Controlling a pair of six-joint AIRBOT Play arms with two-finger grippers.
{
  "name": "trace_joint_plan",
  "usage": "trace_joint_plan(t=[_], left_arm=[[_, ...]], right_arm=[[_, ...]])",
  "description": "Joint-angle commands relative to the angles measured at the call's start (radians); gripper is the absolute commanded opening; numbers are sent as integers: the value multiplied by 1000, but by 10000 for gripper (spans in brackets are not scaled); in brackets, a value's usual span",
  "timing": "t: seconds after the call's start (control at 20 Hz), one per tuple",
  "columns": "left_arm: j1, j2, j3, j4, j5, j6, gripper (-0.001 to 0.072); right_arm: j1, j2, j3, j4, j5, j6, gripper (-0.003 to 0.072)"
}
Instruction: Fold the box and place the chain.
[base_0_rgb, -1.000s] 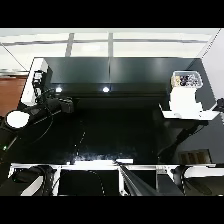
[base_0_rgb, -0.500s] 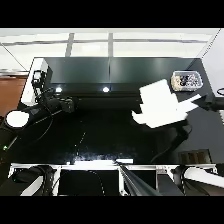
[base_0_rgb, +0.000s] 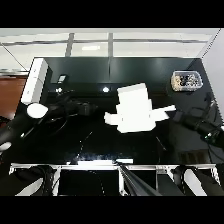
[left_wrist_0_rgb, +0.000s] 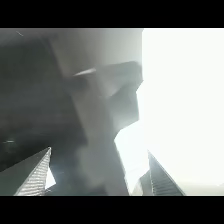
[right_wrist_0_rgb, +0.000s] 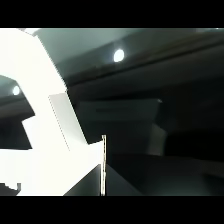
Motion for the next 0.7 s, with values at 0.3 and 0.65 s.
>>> trace_joint_plan(t=[0.3,0.65], left_arm=[[-38,-475,324,-89,-333,-27,694],[-43,-676,466,-247,-600,135,693]], right_arm=[[111,54,-87,0,-51,-14,11],[111,54,-87,0,-46,-14,11]])
